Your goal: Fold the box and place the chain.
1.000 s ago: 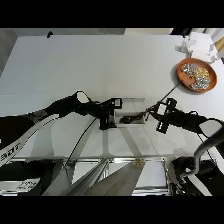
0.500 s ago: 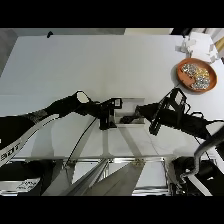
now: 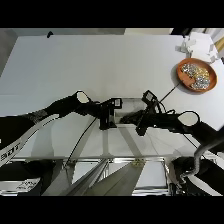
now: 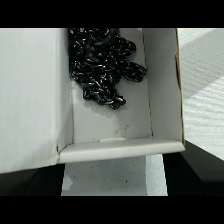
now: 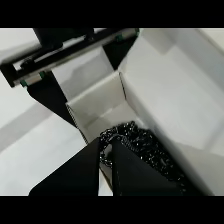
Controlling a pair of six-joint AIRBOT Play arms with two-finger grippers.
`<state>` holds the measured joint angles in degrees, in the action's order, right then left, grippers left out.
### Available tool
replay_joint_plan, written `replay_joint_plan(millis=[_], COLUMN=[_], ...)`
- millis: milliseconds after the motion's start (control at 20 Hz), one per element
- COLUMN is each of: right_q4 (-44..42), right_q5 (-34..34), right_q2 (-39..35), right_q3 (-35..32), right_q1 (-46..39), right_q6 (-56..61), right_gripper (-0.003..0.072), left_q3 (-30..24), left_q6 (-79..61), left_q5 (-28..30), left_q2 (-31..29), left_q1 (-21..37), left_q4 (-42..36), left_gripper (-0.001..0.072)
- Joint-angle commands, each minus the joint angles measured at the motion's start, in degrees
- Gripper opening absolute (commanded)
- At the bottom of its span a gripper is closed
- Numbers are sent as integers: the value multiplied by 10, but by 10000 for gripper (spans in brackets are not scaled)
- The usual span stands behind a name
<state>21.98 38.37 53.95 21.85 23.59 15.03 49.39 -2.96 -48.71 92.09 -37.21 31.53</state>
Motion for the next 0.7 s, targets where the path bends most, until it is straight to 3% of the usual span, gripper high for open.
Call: replay_joint_plan(millis=[0,200,350,650], right_q4=[-3,-28,-21,149], right_q5=[-9,-28,-25,-21], right_q2=[35,21,-38,-147], right_q3=[0,1,1,1], right_q1=[7,7,-12,-144], right_q6=[2,2,-1,2], right_gripper=[207,208,206,195], left_q3=[0,0,0,0], left_q6=[0,0,0,0], left_q5=[14,13,14,13], left_q2=[0,0,0,0], left_q1=[0,0,0,0], left_q4=[0,0,0,0], left_gripper=[203,203,203,203])
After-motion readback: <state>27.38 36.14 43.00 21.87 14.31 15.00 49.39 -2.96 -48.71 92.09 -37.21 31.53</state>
